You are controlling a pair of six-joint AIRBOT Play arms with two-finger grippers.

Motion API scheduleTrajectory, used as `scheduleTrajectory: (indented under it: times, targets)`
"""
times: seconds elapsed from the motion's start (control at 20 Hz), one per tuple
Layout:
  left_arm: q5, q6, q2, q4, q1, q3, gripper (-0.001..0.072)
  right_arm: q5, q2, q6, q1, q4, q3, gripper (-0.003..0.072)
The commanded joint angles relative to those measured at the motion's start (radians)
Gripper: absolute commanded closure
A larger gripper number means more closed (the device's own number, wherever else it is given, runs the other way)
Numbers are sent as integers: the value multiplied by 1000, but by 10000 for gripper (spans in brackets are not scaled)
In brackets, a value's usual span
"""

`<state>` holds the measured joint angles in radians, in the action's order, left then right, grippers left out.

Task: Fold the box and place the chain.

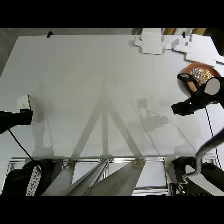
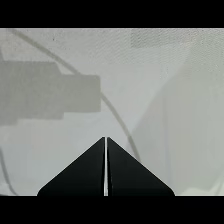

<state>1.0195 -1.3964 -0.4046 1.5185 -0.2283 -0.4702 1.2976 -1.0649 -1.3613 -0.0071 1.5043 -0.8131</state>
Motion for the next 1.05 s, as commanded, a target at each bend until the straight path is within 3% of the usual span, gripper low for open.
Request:
scheduleTrajectory:
  times: [0.0,1.0]
  targets:
    - [43,0,21,0,51,0,17,0,0,0,0,0,0,668]
    - [24,-23,21,19,108,0,18,0,0,0,0,0,0,668]
